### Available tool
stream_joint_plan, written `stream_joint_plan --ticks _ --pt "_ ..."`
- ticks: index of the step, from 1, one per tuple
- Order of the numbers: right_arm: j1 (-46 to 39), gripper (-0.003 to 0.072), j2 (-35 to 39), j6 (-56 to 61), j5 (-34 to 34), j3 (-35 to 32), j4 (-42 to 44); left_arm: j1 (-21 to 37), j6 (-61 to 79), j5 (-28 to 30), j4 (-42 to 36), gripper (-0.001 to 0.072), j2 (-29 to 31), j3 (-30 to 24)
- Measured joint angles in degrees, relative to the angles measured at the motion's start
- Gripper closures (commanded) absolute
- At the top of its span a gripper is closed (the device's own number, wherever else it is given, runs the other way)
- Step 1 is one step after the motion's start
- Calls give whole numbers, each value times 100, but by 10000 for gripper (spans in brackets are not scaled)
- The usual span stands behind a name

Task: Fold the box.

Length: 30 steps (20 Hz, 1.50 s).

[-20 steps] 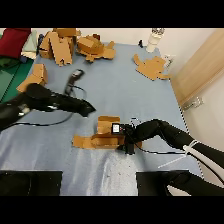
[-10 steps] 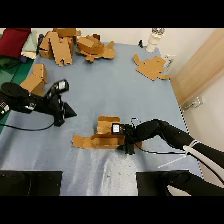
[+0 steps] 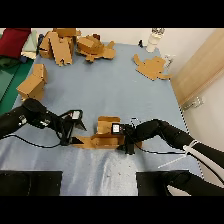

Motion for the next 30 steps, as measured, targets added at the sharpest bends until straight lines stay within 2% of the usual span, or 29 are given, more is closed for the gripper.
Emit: stream_joint_plan --ticks 3,6,13,14,15,23,24,25,30 --pt "0 166 0 0 4 0 2 -407 -15 496 -2 103 -11 -28" --pt "0 166 0 0 4 0 2 -660 -157 745 0 117 -20 -44" --pt "0 166 0 0 4 0 2 -1093 -525 920 26 133 -188 -55" --pt "0 166 0 0 4 0 2 -1115 -553 933 39 293 -212 -55" --pt "0 166 0 0 4 0 0 -1130 -577 944 48 356 -232 -55" --pt "0 166 0 0 4 0 2 -1421 -649 1484 46 360 -439 -55" --pt "0 166 0 0 4 0 2 -1464 -649 1582 55 442 -452 -55" --pt "0 166 0 2 4 0 2 -1491 -654 1657 50 567 -470 -52" --pt "0 166 0 0 0 0 2 -1593 -654 1838 37 567 -498 -35"
